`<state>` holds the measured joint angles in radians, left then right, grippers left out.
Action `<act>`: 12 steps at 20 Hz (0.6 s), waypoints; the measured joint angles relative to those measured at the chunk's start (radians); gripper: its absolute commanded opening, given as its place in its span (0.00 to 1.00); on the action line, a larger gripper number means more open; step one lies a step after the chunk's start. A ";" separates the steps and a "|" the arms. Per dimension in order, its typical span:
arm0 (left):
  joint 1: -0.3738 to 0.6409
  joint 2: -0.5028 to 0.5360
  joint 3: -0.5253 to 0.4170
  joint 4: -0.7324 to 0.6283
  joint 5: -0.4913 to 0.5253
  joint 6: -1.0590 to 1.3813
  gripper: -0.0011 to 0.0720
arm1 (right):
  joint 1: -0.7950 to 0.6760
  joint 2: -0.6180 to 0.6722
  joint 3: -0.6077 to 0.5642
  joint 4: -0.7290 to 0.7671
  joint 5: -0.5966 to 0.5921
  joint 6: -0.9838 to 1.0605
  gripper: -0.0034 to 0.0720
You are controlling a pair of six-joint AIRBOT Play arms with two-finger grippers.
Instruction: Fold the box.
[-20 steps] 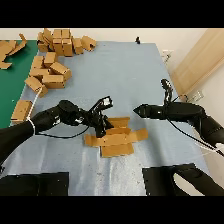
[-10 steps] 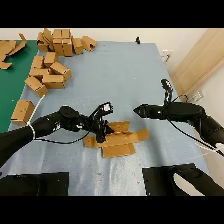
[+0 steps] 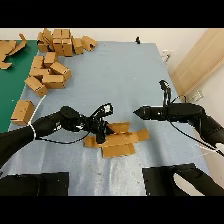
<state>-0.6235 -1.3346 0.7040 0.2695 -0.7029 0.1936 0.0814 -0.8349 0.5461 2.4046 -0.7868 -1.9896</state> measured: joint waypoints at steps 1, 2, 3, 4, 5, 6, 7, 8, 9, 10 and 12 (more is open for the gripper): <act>0.000 0.000 0.001 0.000 -0.003 -0.003 0.03 | 0.000 0.000 0.000 0.000 -0.002 0.000 0.06; 0.001 0.000 0.001 -0.001 -0.005 -0.003 0.03 | 0.000 0.000 0.000 -0.001 -0.005 0.000 0.06; 0.001 0.000 0.002 -0.001 -0.008 -0.003 0.03 | 0.000 0.000 0.000 -0.003 -0.006 0.000 0.06; 0.001 0.000 0.002 -0.001 -0.010 -0.003 0.03 | 0.000 0.000 0.000 -0.005 -0.006 0.000 0.06; 0.001 0.000 0.002 -0.001 -0.010 -0.003 0.03 | 0.000 0.000 0.000 -0.007 -0.006 0.000 0.06; 0.001 0.000 0.003 -0.001 -0.011 -0.003 0.03 | 0.000 0.000 0.000 -0.011 -0.007 0.000 0.05; 0.001 0.000 0.003 -0.001 -0.011 -0.003 0.03 | 0.000 0.000 0.000 -0.013 -0.007 0.000 0.05; 0.001 0.000 0.003 -0.002 -0.012 -0.003 0.03 | 0.000 0.000 0.000 -0.016 -0.007 0.000 0.06; 0.001 0.000 0.003 -0.002 -0.012 -0.003 0.03 | 0.000 0.000 0.000 -0.019 -0.008 0.000 0.06; 0.001 0.000 0.005 -0.002 -0.013 -0.003 0.03 | 0.000 0.000 0.000 -0.022 -0.008 0.000 0.06; 0.001 -0.001 0.008 -0.002 -0.014 -0.003 0.03 | 0.000 0.000 0.000 -0.027 -0.008 0.000 0.06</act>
<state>-0.6224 -1.3357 0.7124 0.2680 -0.7166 0.1905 0.0814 -0.8345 0.5461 2.3772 -0.7948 -1.9900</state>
